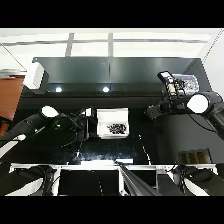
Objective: Fold the box and place the chain.
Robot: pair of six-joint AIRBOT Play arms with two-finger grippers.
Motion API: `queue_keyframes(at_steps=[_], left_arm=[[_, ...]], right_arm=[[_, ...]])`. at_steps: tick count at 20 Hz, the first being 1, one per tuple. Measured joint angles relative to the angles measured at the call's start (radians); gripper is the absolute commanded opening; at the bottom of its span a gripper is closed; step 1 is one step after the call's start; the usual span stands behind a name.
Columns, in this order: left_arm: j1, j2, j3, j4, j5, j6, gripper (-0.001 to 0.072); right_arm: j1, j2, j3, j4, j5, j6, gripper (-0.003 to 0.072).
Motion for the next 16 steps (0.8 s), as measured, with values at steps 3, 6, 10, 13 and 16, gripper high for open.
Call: queue_keyframes(at_steps=[3, 6, 10, 13, 16], left_arm=[[0.000, -0.006, 0.002, -0.005, 0.000, 0.014, 0.0709], [0.000, -0.011, 0.003, -0.008, 0.000, 0.025, 0.0709], [-0.002, -0.014, 0.003, -0.009, 0.000, 0.044, 0.0709], [-0.003, -0.015, 0.003, -0.008, -0.001, 0.049, 0.0709], [0.006, -0.014, 0.008, 0.002, -0.003, 0.051, 0.0708]], right_arm=[[0.000, 0.000, 0.000, 0.000, -0.009, 0.000, 0.0711], [0.000, 0.000, 0.000, 0.000, -0.014, 0.000, 0.0712], [0.000, 0.000, 0.000, 0.000, -0.017, 0.000, 0.0711], [0.000, 0.000, 0.000, 0.000, -0.018, 0.000, 0.0711], [0.000, 0.000, 0.000, 0.000, -0.016, 0.000, 0.0712]])
